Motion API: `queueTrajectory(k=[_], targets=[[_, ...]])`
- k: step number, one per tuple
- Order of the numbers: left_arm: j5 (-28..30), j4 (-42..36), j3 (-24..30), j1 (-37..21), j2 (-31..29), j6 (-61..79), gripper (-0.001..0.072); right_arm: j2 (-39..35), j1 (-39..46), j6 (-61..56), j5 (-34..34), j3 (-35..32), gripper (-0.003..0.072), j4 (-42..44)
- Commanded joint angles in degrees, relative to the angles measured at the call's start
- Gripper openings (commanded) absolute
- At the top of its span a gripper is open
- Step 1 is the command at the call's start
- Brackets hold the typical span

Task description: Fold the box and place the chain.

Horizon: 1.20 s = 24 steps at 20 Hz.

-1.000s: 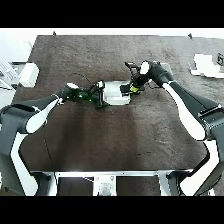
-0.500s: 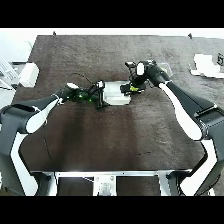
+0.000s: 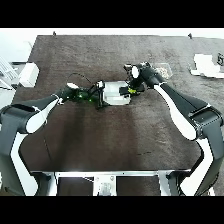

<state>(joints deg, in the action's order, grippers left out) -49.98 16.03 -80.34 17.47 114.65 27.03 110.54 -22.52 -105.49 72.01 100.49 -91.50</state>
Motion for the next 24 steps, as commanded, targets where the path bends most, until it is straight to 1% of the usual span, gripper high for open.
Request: queueTrajectory(k=[1,2,3,4,6,10,11,14,15,17,21,22,24], targets=[[0.0,0.0,0.0,0.0,0.0,0.0,0.0360,0.2,-0.2,-2.5,0.5,0.5,0.0398,-2.6],[0.0,0.0,0.0,0.0,0.0,0.0,0.0360,0.2,-0.2,-3.2,0.5,0.9,0.0395,-3.2],[0.0,0.0,0.0,0.0,0.0,0.0,0.0360,0.2,-0.2,-3.2,0.5,1.3,0.0363,-3.3],[0.0,0.0,0.0,0.0,0.0,0.0,0.0360,0.2,-0.2,-3.5,0.5,1.6,0.0360,-3.3],[0.0,0.0,0.0,0.0,0.0,0.0,0.0360,0.2,-0.6,-3.9,0.5,1.9,0.0329,-3.2],[0.0,0.0,0.0,0.0,0.0,0.0,0.0360,0.6,-1.8,-5.1,1.0,1.9,0.0324,-3.1],[0.0,0.0,0.0,0.0,0.0,0.0,0.0360,0.8,-2.1,-5.2,1.0,1.9,0.0290,-2.8],[0.0,0.0,0.0,0.0,0.0,0.0,0.0360,1.2,-2.3,-5.6,2.2,1.9,0.0253,-2.5],[0.0,0.0,0.0,0.0,0.0,0.0,0.0360,1.2,-2.3,-5.6,2.6,1.9,0.0218,-2.3],[0.0,0.0,0.0,0.0,0.0,0.0,0.0360,1.2,-2.3,-6.7,3.1,1.9,0.0216,-2.1],[0.0,0.0,0.0,0.0,0.0,0.0,0.0360,1.2,-2.2,-8.3,3.1,1.9,0.0028,-1.9],[0.0,0.0,0.0,0.0,0.0,0.0,0.0360,1.2,-2.2,-8.3,3.1,1.9,0.0016,-2.0],[0.0,0.0,0.0,0.0,0.0,0.0,0.0360,1.2,-2.2,-8.3,3.1,1.9,0.0015,-2.0]])
